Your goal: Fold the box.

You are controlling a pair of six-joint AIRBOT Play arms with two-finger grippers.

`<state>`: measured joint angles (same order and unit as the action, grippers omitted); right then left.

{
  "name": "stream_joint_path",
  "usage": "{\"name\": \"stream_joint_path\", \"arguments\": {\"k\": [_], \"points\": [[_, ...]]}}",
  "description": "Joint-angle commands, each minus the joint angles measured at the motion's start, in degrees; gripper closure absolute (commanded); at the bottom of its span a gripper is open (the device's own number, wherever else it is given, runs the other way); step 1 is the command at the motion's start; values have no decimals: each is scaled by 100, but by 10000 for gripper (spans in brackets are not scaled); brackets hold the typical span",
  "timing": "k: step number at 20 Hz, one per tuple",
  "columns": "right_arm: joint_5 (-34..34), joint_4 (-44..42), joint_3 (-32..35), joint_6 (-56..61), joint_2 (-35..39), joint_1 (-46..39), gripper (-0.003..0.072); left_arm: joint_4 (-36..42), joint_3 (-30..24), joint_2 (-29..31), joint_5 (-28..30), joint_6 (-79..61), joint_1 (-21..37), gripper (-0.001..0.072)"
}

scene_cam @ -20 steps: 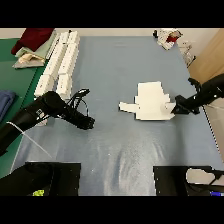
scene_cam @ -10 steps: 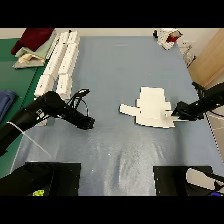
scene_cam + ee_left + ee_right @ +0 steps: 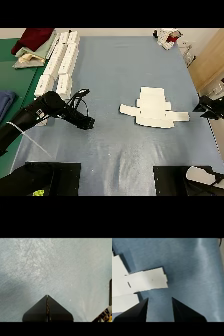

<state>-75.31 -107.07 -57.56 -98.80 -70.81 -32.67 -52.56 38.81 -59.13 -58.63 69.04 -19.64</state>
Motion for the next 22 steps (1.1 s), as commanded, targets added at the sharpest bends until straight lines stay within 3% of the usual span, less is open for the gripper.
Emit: {"name": "stream_joint_path", "arguments": {"k": [1, 3, 10, 22], "points": [[-42, -975, -33, -852, -398, -791, 241, 0, -2, -2, 0, 0, -2, 700], [-168, -1639, -35, -1351, -728, -1023, 241, -2, -2, -2, 2, -2, -2, 700], [-245, -1853, -33, -2044, -1464, -898, 242, -2, -2, -2, 0, 0, -2, 700], [-387, -2286, 269, -2413, -1563, -896, 280, -2, -2, -2, 2, 0, -2, 700]]}}
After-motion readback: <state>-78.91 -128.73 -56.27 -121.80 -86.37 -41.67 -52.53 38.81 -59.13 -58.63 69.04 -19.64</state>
